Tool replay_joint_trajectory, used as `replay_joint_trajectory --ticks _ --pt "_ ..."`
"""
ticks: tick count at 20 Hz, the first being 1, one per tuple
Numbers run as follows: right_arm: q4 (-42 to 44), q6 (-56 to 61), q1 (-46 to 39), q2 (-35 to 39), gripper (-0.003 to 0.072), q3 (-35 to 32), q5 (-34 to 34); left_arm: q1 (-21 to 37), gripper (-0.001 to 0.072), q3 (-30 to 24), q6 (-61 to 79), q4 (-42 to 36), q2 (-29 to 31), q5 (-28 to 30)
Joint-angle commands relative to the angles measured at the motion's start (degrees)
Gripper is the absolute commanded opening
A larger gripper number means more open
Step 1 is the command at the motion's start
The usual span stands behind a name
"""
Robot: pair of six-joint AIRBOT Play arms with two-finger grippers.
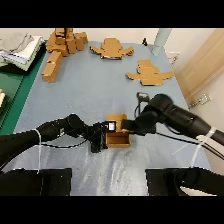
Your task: Fold the box.
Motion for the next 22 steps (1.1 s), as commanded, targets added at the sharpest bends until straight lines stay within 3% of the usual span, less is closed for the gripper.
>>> replay_joint_trajectory --ticks 1,2,6,9,11,15,22 --pt "-2.4 -6.1 -8.8 2.2 0.0054 0.1 -1.4 0.0 0.0448 0.0 0.0 0.0 0.0 0.0" --pt "-0.3 -10.5 -13.2 1.2 0.0006 0.1 0.2 0.0 0.0448 0.0 0.0 0.0 0.0 0.0" --pt "23.2 -36.3 -30.3 -7.0 0.0005 0.1 7.2 0.0 0.0447 0.0 0.0 0.0 0.0 0.0" --pt "47.4 -59.2 -37.4 -16.0 0.0005 0.2 6.7 0.0 0.0448 0.0 0.0 0.0 0.0 0.0" --pt "57.0 -69.8 -38.2 -22.5 0.0005 1.6 3.0 0.0 0.0448 0.0 0.0 0.0 0.0 0.0" --pt "61.7 -76.4 -36.5 -33.5 0.0004 9.3 -7.6 0.0 0.0448 0.0 0.0 0.0 0.0 0.0" --pt "60.7 -84.3 -34.0 -31.1 0.0004 12.0 -13.6 0.0 0.0447 0.0 0.0 0.0 0.0 0.0"
